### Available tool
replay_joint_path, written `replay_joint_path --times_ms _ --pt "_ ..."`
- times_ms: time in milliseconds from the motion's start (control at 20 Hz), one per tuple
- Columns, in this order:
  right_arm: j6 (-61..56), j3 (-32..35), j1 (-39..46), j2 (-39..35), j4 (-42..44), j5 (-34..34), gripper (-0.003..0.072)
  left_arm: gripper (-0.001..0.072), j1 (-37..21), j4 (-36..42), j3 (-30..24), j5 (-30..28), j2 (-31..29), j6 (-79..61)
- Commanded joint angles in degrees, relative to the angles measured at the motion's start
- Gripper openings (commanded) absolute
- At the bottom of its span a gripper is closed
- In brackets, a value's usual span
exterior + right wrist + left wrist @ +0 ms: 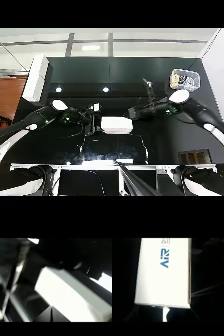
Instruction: Fold the box and place the chain.
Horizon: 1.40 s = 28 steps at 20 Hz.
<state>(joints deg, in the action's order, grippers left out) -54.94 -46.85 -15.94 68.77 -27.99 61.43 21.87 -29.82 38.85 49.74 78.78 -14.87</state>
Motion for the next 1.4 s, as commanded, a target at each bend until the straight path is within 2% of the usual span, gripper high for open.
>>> replay_joint_path --times_ms 0,200,350,450,550,750,900,1350 --pt "-3.4 -3.4 9.2 -9.2 -9.9 8.0 0.0018 0.0713 -0.2 -0.5 0.0 -0.2 -1.2 -0.1" --pt "-6.6 -3.4 22.7 -16.4 -19.4 12.3 0.0018 0.0714 -0.8 -10.1 0.0 1.3 -8.9 7.7" --pt "-6.6 -3.4 27.1 -16.6 -19.4 12.2 0.0018 0.0714 1.8 -7.1 2.2 3.9 -13.3 11.0" --pt "-6.7 -3.4 27.2 -16.6 -19.2 10.3 0.0018 0.0714 7.0 -7.5 6.0 1.2 -12.2 15.9" --pt "-6.8 -3.4 27.2 -16.5 -19.1 9.7 0.0018 0.0713 11.2 -9.5 10.1 -1.4 -8.3 19.6" --pt "-6.8 -3.4 27.2 -16.5 -19.2 9.7 0.0018 0.0713 13.9 -10.6 16.5 1.3 1.5 25.3" --pt "-6.8 -3.4 27.2 -16.5 -19.2 10.0 0.0018 0.0713 13.8 -10.6 17.1 1.7 3.7 25.4" --pt "-6.8 -3.4 27.2 -16.5 -19.2 9.9 0.0018 0.0713 13.8 -10.7 17.1 0.5 3.8 25.6"
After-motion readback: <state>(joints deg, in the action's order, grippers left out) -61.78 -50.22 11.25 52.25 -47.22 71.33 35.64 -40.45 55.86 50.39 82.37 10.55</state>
